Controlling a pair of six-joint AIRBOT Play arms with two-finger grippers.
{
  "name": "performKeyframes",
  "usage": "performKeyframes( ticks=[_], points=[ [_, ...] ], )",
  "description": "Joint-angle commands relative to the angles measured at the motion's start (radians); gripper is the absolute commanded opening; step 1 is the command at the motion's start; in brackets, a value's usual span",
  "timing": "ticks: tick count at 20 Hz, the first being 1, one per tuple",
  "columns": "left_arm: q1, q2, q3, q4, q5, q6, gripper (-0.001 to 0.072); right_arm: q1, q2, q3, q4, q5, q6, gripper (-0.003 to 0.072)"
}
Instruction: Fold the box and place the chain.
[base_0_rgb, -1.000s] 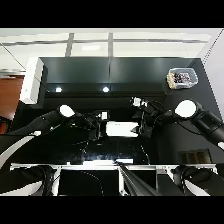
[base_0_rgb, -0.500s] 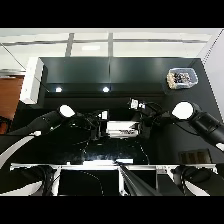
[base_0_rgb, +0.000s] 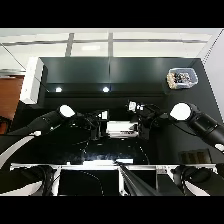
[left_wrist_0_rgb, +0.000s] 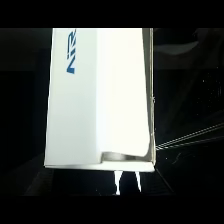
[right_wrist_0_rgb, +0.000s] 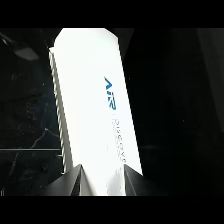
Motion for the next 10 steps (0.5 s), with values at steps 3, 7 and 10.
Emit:
performKeyframes(
  ticks=[3,7,10],
  points=[
    [0.000,-0.001,0.000,0.000,0.000,0.000,0.0369,0.002,-0.001,-0.008,-0.006,0.011,0.013,0.0302],
    [0.000,-0.001,0.000,0.000,0.000,0.000,0.0369,0.002,-0.001,-0.015,-0.006,0.018,0.019,0.0302],
    [0.000,-0.001,0.000,0.000,0.000,0.000,0.0369,0.002,-0.001,-0.015,-0.006,0.019,0.020,0.0301]
  ],
)
